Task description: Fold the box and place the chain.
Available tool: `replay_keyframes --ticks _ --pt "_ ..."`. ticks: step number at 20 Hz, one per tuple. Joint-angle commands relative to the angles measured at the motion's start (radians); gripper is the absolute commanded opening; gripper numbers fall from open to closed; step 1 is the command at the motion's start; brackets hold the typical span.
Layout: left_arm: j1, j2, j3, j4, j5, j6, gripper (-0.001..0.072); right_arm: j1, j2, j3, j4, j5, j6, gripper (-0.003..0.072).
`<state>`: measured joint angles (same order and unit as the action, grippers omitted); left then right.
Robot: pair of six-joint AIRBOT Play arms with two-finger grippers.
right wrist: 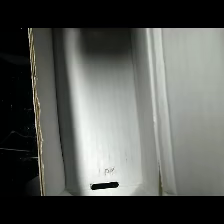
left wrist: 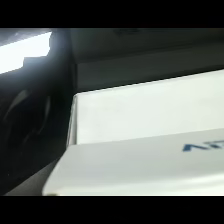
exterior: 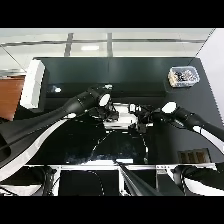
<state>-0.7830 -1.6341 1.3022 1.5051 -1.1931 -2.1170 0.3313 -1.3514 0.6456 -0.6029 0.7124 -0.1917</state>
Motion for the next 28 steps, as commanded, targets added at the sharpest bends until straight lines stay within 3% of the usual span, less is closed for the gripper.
replay_keyframes --ticks 1,10,11,12,17,18,19,20,28 --pt "-0.012 -0.012 0.018 0.031 -0.031 -0.067 0.0332 0.000 -0.001 0.000 0.000 0.000 0.000 0.0167" --pt "0.013 -0.022 0.017 -0.003 -0.035 -0.068 0.0332 0.000 -0.001 0.000 0.000 0.000 0.000 0.0167" --pt "0.017 -0.022 0.017 -0.012 -0.029 -0.068 0.0296 0.000 -0.001 0.000 0.000 0.000 0.000 0.0167" --pt "0.018 -0.022 0.017 -0.023 -0.019 -0.068 0.0017 0.000 -0.001 0.000 0.000 0.000 0.000 0.0167" --pt "0.017 -0.022 0.017 -0.030 -0.005 -0.068 0.0030 0.000 -0.001 0.000 0.000 0.000 0.000 0.0167" --pt "0.017 -0.022 0.017 -0.030 -0.005 -0.068 0.0116 0.000 -0.001 0.000 0.000 0.000 0.000 0.0167" --pt "0.017 -0.022 0.017 -0.030 -0.006 -0.068 0.0260 0.000 -0.001 0.000 0.000 0.000 0.000 0.0167" --pt "0.017 -0.022 0.017 -0.029 -0.010 -0.068 0.0320 0.000 -0.001 0.000 0.000 0.001 0.000 0.0167" --pt "0.017 -0.037 0.017 -0.014 -0.011 -0.067 0.0312 0.000 -0.001 0.000 0.000 0.000 0.000 0.0167"
